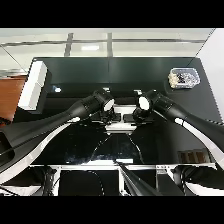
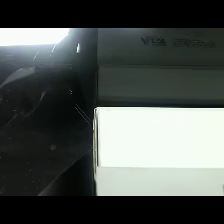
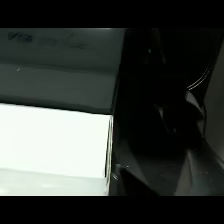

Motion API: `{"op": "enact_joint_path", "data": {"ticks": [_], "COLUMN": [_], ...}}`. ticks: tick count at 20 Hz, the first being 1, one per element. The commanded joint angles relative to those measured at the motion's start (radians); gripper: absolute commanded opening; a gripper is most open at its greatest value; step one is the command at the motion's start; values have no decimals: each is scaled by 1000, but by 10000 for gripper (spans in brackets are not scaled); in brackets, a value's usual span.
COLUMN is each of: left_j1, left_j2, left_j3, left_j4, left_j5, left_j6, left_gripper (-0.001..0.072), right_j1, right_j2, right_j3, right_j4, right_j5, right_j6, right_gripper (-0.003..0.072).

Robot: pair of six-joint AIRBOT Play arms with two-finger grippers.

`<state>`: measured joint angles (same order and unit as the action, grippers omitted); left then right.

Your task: Fold the box and place the chain.

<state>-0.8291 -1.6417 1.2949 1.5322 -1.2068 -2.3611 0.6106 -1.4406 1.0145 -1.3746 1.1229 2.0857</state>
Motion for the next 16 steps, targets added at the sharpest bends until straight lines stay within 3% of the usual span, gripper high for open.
{"op": "enact_joint_path", "data": {"ticks": [1, 2, 7, 9, 16], "left_j1": [1, 1, 1, 1, 0], "left_j2": [0, 0, 0, 0, 0], "left_j3": [1, 1, 1, 1, 1], "left_j4": [1, 1, 0, 0, 0], "left_j5": [0, 0, 0, 0, -1], "left_j6": [1, 1, 1, 1, 1], "left_gripper": [28, 28, 28, 28, 28], "right_j1": [8, 16, 46, 45, 43], "right_j2": [-2, -2, -2, -2, -2], "right_j3": [2, 2, 4, 5, 4], "right_j4": [-6, -14, -55, -39, -33], "right_j5": [17, 18, 21, 17, 16], "right_j6": [70, 73, 77, 76, 68], "right_gripper": [56, 11, 28, 359, 352]}}
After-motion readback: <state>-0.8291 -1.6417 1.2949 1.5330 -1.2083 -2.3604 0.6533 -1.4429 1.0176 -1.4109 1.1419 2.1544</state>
